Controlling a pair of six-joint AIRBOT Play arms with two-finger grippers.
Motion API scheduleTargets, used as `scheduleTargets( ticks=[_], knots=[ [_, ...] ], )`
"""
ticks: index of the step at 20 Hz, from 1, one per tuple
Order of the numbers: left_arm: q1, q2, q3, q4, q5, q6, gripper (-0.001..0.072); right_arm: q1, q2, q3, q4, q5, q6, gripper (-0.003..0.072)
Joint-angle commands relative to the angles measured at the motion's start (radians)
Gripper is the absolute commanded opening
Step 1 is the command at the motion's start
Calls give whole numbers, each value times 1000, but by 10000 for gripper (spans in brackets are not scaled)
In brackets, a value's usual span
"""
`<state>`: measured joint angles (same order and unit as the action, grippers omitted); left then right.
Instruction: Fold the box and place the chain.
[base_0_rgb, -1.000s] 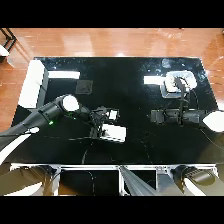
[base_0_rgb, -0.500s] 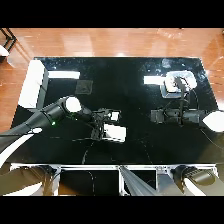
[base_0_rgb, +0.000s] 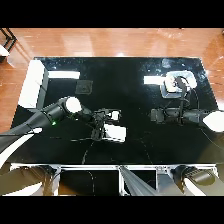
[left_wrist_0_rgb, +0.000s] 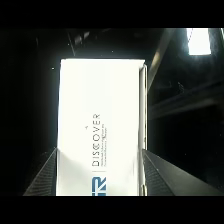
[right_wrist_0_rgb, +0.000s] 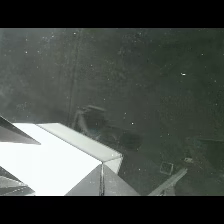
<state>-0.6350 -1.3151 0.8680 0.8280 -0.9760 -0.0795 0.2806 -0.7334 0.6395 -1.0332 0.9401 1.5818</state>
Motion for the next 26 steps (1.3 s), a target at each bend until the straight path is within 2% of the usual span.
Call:
scheduleTargets(
  ticks=[1,21,23,26],
  knots=[
    [0,-1,0,1,0,-7,639,0,-1,0,0,-2,0,22],
    [0,-16,-13,29,24,-76,634,0,-1,0,0,-3,0,22],
    [-3,-18,-13,59,23,-117,603,0,-1,0,0,-5,0,21],
    [-11,-18,-13,148,23,-217,602,0,-1,0,0,-10,0,21]
  ],
)
